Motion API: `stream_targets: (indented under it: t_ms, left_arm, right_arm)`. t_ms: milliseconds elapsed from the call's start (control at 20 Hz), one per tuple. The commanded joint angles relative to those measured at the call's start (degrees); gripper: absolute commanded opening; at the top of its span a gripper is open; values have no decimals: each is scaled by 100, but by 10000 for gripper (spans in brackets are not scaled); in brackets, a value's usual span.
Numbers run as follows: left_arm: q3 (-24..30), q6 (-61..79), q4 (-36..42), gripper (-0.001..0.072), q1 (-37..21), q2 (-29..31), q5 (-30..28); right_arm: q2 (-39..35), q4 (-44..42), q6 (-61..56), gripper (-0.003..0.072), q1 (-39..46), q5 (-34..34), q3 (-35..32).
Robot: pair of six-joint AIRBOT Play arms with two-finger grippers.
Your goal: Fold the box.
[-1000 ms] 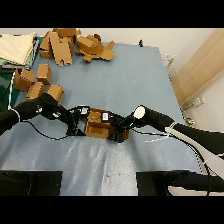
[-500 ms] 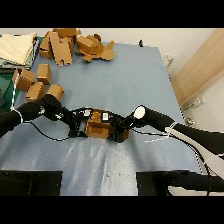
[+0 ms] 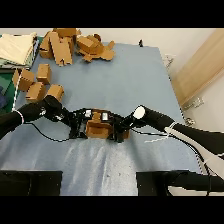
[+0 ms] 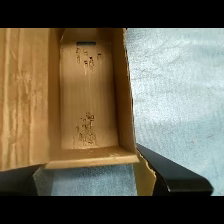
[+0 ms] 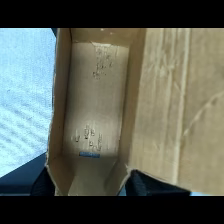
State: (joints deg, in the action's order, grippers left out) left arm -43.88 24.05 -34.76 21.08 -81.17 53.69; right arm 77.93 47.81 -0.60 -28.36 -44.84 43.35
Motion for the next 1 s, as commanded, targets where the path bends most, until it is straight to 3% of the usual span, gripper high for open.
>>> stream_targets:
  t_ms: [0,200,250,300,350,950]
  left_arm:
    - [24,-138,-61,687,2,-26,-20]
    - [24,-205,-59,686,2,-26,-79]
    - [24,-208,-59,657,2,-26,-81]
    - [24,-208,-61,496,2,-26,-79]
    - [24,-205,-61,465,2,-26,-79]
    - [24,-208,-57,463,2,-26,-74]
  right_arm:
    - [-4,0,-17,550,2,-15,2]
    - [-4,0,-17,550,2,-15,2]
    - [-4,-2,-17,550,2,-15,2]
    - [-4,0,-17,550,2,-15,2]
    - [-4,0,-17,550,2,-15,2]
    - [-4,-46,-20,550,2,-20,2]
